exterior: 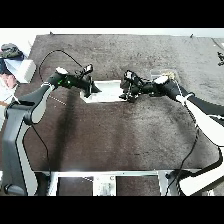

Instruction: Fold the box and place the chain.

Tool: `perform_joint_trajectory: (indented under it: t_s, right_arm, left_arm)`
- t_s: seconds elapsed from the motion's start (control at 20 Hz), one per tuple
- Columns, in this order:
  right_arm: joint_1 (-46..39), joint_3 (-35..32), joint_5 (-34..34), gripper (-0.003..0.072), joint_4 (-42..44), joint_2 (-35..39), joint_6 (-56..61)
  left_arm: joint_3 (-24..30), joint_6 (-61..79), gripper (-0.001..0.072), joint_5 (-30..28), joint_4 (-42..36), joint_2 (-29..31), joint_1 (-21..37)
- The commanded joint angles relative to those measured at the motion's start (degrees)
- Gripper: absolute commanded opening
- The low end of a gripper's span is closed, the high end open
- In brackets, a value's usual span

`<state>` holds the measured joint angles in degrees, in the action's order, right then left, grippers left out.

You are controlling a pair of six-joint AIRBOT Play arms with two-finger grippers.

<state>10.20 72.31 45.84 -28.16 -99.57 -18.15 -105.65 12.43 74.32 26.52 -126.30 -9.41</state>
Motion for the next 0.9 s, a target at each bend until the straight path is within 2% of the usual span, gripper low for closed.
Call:
perform_joint_trajectory:
  t_s: [0.0,0.15,0.3,0.85]
  right_arm:
    - [-2.62,4.48,9.16,0.0617,0.11,-3.34,0.68]
    - [-3.34,8.83,13.94,0.0617,-1.05,-5.90,2.58]
    - [-3.37,11.67,14.25,0.0617,-2.51,-8.00,2.99]
    - [-2.82,21.20,21.90,0.0616,-3.63,-15.61,4.07]
  left_arm:
    - [0.00,0.02,0.0013,0.02,0.00,0.04,-0.02]
    - [0.00,0.02,0.0013,0.02,0.00,0.04,-0.02]
    - [0.00,0.02,0.0013,0.02,0.00,0.04,-0.02]
    - [0.00,0.02,0.0013,0.02,-0.02,0.04,-0.02]
